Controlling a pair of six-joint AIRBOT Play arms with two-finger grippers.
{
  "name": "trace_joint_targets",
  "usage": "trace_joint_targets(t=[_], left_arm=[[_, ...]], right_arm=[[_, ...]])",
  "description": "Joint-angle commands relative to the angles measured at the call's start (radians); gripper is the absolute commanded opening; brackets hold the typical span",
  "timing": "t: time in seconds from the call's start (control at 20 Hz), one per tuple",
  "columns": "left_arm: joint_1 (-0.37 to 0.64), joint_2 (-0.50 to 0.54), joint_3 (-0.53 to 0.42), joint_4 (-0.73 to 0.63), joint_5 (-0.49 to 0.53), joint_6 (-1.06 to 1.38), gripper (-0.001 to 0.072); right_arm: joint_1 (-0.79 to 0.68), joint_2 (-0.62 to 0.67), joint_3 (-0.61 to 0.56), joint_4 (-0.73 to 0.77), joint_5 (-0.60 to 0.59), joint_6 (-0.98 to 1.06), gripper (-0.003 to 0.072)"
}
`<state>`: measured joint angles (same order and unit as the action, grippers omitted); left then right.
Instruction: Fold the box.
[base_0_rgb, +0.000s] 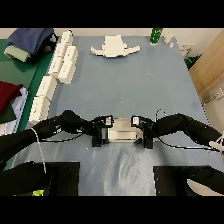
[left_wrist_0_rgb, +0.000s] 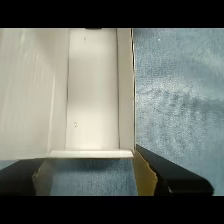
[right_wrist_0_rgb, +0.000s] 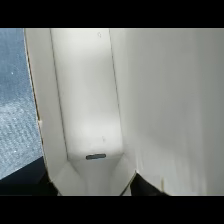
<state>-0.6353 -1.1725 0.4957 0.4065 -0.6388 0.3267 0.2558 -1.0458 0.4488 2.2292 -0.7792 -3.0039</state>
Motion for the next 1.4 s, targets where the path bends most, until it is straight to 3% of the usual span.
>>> trace_joint_targets(t=[0.0, 0.75, 0.85, 1.35], left_arm=[[-0.013, -0.024, 0.0, -0.01, 0.011, 0.006, 0.0682], [-0.026, -0.029, 0.002, -0.003, 0.038, -0.012, 0.068], [-0.026, -0.029, 0.002, -0.003, 0.038, -0.012, 0.0483], [-0.026, -0.029, 0.002, -0.003, 0.037, -0.012, 0.0474]], right_arm=[[0.0, 0.0, 0.001, 0.0, 0.0, 0.0, 0.0508], [0.0, 0.0, 0.001, 0.0, 0.0, 0.0, 0.0508], [0.0, 0.0, 0.001, 0.0, 0.0, 0.0, 0.0508], [0.0, 0.0, 0.001, 0.0, 0.0, 0.0, 0.0508]])
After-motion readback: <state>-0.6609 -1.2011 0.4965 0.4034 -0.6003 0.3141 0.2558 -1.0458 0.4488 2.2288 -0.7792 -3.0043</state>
